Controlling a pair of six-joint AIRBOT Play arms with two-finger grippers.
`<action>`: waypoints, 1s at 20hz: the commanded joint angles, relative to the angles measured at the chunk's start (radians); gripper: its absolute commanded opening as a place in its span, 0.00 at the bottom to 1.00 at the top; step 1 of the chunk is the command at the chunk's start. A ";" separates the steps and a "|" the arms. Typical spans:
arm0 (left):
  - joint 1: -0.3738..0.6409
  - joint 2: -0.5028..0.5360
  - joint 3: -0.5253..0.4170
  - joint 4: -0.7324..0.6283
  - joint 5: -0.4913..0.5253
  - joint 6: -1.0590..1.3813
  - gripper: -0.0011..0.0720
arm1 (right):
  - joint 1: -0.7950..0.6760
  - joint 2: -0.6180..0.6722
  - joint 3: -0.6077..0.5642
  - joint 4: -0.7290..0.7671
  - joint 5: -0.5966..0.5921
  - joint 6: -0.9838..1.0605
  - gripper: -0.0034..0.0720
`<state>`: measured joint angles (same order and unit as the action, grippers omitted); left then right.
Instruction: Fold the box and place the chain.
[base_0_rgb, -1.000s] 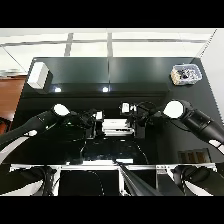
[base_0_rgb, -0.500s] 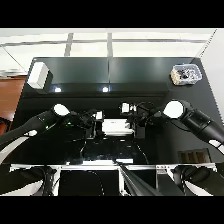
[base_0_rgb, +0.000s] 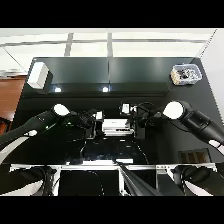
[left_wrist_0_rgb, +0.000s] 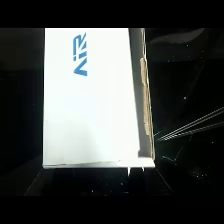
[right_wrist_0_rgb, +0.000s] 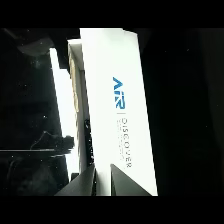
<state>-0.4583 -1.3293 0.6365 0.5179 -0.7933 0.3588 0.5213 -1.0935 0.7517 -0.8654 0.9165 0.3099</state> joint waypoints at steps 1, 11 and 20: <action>0.000 -0.001 0.000 0.000 0.000 0.000 0.57 | 0.012 -0.001 -0.022 0.000 0.003 0.000 0.16; 0.000 -0.001 0.000 0.001 0.000 0.000 0.57 | 0.019 -0.001 -0.023 0.000 -0.026 0.000 0.26; 0.000 -0.001 0.000 0.000 0.000 0.000 0.57 | 0.019 -0.004 -0.062 0.000 -0.048 0.049 0.26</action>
<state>-0.4583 -1.3293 0.6365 0.5182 -0.7937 0.3588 0.5392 -1.0958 0.7021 -0.8635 0.8803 0.3214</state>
